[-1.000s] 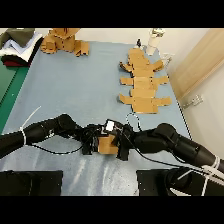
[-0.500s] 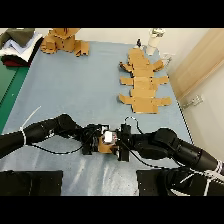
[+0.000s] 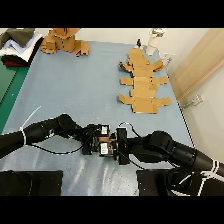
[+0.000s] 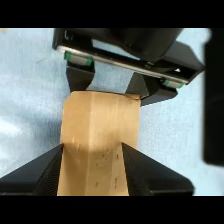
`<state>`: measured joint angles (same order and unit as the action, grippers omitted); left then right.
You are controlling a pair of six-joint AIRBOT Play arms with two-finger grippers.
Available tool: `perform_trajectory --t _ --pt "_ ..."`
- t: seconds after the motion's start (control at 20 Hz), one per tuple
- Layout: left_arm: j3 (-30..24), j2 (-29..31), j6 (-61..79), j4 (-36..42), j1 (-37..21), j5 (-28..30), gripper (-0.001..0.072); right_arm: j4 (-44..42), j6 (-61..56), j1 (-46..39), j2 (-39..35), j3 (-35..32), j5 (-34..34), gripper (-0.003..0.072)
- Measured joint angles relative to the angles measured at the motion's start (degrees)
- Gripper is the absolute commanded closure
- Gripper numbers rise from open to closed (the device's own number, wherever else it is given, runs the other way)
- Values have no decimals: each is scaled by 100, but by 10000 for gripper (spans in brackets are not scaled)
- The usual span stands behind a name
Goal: Fold the box.
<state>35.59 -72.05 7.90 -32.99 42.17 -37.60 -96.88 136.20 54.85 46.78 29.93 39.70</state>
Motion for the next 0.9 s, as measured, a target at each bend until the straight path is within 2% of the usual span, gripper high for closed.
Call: perform_trajectory --t 0.15,0.2,0.25,0.35,0.4,0.5,0.6,0.9 --pt "-2 0 0 0 0 0 417 107 17 28 46 0 15 111" --pt "-2 0 0 0 0 0 417 131 15 39 55 0 17 132" --pt "0 0 0 0 0 0 417 155 13 39 61 0 17 198" --pt "-2 0 0 0 0 0 417 208 -9 42 70 2 24 239" --pt "-2 0 0 0 0 0 417 234 -11 44 70 2 52 289" --pt "0 0 0 0 0 -2 417 275 -33 46 72 2 129 290" --pt "0 0 0 2 0 -2 417 330 -72 46 72 2 203 387" --pt "-2 0 0 2 0 -2 417 369 -122 57 17 2 343 388"
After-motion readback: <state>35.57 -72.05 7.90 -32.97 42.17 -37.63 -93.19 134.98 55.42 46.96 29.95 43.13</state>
